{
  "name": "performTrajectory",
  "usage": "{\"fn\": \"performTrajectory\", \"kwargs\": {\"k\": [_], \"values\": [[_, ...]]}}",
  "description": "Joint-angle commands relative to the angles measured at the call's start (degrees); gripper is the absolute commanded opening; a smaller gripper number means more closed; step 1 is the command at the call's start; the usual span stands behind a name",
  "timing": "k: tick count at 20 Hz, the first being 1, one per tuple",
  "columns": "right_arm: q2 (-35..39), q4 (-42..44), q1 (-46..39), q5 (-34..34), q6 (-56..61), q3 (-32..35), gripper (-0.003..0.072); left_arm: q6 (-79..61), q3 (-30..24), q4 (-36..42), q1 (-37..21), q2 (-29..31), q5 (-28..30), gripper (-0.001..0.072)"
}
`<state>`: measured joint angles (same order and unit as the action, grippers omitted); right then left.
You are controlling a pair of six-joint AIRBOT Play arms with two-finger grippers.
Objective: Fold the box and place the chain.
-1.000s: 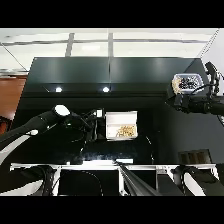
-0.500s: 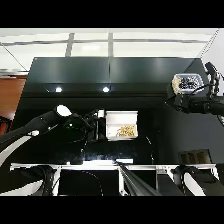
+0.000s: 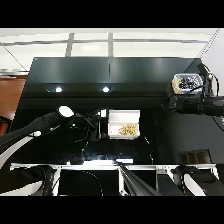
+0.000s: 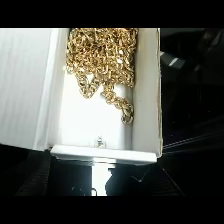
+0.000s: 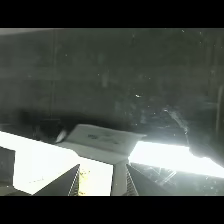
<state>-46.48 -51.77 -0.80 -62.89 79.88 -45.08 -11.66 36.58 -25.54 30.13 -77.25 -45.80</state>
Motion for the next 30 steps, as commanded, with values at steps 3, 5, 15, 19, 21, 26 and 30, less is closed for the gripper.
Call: {"fn": "performTrajectory", "kwargs": {"k": [3,5,15,19,21,26,30], "values": [[-0.6,-1.0,1.3,1.6,0.1,0.2,0.034,-3.0,0.2,0.2,0.3,0.0,0.7,0.0707],[-0.6,-1.1,1.3,1.6,0.1,0.2,0.034,-5.2,0.5,0.1,0.5,-0.1,0.9,0.0707],[-2.8,-0.6,2.8,4.4,0.3,0.2,0.0342,-6.4,0.5,0.1,0.5,-0.1,0.8,0.0395],[-10.9,5.6,9.0,11.6,-6.9,-0.7,0.0694,-6.4,0.5,0.1,0.5,-0.1,0.8,0.0395],[-15.5,6.2,12.3,12.9,-15.3,-1.1,0.0694,-6.4,0.5,0.1,0.5,-0.1,0.8,0.0395],[-17.8,2.9,17.4,5.0,-51.5,-2.3,0.0692,-6.4,0.5,0.1,0.5,-0.1,0.8,0.0395],[-15.5,0.9,17.1,-5.1,-52.9,-4.4,0.0692,-6.4,0.5,0.1,0.5,-0.1,0.8,0.0395]]}}
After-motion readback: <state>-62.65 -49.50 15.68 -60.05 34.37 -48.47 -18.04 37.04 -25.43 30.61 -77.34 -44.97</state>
